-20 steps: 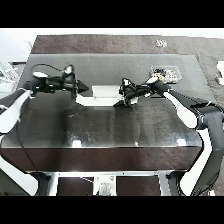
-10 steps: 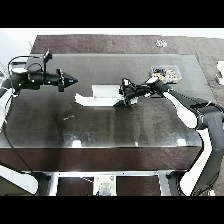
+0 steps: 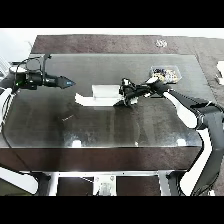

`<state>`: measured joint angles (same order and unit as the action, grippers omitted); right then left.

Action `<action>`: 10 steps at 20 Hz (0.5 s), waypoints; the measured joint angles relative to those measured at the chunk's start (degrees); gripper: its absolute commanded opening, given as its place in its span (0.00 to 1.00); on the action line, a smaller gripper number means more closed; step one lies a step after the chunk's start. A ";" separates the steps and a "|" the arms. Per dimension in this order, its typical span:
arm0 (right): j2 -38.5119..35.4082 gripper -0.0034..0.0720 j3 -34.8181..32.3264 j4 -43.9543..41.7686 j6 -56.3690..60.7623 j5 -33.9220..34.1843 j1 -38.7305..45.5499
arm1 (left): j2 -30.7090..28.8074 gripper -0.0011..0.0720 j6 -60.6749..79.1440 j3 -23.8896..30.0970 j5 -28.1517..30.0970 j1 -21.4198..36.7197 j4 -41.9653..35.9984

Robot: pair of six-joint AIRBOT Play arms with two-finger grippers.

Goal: Fold the box and place the chain.

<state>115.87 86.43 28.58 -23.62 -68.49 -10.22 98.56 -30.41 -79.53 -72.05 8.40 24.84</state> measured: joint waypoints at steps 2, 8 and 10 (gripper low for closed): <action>0.00 0.67 0.00 0.00 0.00 0.02 0.00 | -2.21 0.03 -3.98 1.73 2.40 0.20 2.29; 0.00 0.67 0.00 0.00 0.00 0.02 0.00 | -6.47 0.04 -12.24 9.94 7.76 1.18 6.03; 0.00 0.67 0.00 0.00 0.00 0.04 0.00 | -6.84 0.04 -14.14 12.72 9.46 1.22 6.60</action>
<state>115.87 86.43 28.58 -23.62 -68.45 -10.22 91.72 -44.56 -66.81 -62.59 9.63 31.44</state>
